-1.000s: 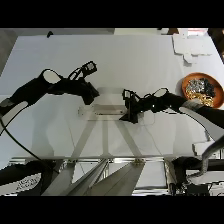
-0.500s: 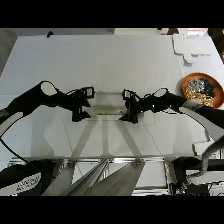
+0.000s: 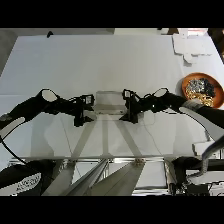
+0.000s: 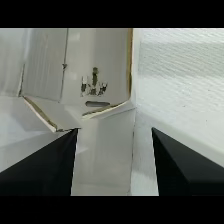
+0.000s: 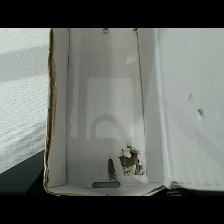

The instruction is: Fold the box and place the chain.

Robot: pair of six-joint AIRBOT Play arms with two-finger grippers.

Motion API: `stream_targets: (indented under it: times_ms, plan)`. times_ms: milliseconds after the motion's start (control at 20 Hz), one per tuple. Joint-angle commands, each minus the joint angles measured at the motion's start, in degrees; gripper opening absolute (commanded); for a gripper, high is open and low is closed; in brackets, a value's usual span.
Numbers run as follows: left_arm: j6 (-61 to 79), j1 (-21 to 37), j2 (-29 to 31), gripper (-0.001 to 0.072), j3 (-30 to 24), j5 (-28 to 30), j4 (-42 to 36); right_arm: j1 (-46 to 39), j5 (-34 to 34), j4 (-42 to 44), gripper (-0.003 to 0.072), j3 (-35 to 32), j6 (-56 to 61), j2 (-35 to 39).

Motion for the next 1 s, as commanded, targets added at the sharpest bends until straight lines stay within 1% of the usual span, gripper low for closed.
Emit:
stream_targets:
  times_ms: [0,50,100,300,350,400,550,650,750,800,950]
  plan:
    - [0.85,0.02,-0.04,0.0485,-0.22,0.00,-0.85,0.02,0.00,0.02,0.0461,0.00,-0.07,0.00]
    - [0.85,0.02,-0.04,0.0453,-0.22,-0.02,-0.87,0.02,0.00,0.02,0.0461,0.00,-0.09,0.00]
    - [0.83,0.02,-0.04,0.0386,-0.22,-0.09,-0.90,0.02,0.00,0.02,0.0461,0.00,-0.09,0.00]
    - [0.85,0.02,-0.04,0.0370,-0.22,-1.99,-0.87,0.02,0.00,0.02,0.0461,0.00,-0.09,0.00]
    - [0.83,0.02,-0.04,0.0328,-0.22,-2.23,-0.87,0.02,0.00,0.02,0.0461,0.00,-0.09,0.00]
    - [0.81,0.02,-0.04,0.0321,-0.22,-2.38,-0.70,0.02,0.00,0.02,0.0461,0.00,-0.09,0.00]
    - [0.79,0.04,-0.02,0.0322,-0.22,-1.66,3.08,0.02,0.00,0.02,0.0461,0.00,-0.09,0.00]
    - [0.20,0.09,-0.02,0.0323,-0.22,0.11,5.07,0.02,0.00,0.02,0.0461,0.00,-0.09,0.00]
    - [-1.14,0.09,-0.02,0.0328,-0.22,2.49,4.20,0.02,0.00,0.02,0.0461,0.00,-0.09,0.00]
    - [-1.11,0.09,-0.02,0.0356,-0.22,3.39,3.87,0.02,0.00,0.02,0.0461,0.00,-0.07,0.00]
    - [-0.79,0.07,-0.02,0.0356,-0.22,4.66,1.60,0.02,0.00,0.02,0.0461,0.00,-0.07,0.00]
